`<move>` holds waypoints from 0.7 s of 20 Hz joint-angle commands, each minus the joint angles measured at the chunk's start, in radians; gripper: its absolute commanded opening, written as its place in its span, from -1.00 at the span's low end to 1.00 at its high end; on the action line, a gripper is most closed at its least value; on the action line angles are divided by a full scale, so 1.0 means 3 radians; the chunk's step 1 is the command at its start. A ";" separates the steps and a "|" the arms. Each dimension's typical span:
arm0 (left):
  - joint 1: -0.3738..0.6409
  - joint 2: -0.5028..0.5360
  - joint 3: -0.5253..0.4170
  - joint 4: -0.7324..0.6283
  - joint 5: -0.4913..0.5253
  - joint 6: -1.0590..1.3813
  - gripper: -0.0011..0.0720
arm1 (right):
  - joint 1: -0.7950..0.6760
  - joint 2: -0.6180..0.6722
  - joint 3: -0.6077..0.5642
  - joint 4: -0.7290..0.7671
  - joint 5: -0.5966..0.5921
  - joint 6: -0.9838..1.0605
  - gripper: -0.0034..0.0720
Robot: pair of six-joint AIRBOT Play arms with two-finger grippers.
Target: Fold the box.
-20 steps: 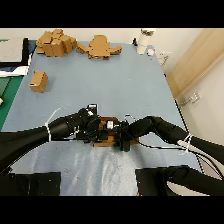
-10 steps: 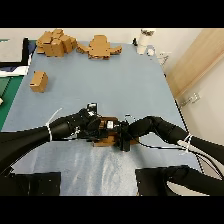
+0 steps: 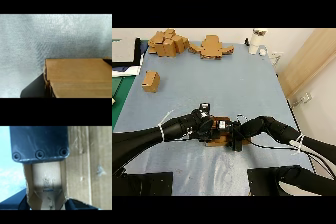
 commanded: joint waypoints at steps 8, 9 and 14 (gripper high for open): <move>0.0003 0.0015 0.0098 -0.0033 -0.0089 0.0022 0.07 | 0.0000 0.0001 0.0001 0.0000 0.0000 -0.0001 0.45; 0.0004 0.0015 0.0111 -0.0037 -0.0093 0.0022 0.07 | 0.0000 0.0001 0.0001 0.0000 0.0000 -0.0001 0.45; 0.0123 0.0015 0.0122 -0.0286 -0.0267 0.0023 0.07 | 0.0000 0.0001 0.0001 0.0000 0.0000 -0.0001 0.45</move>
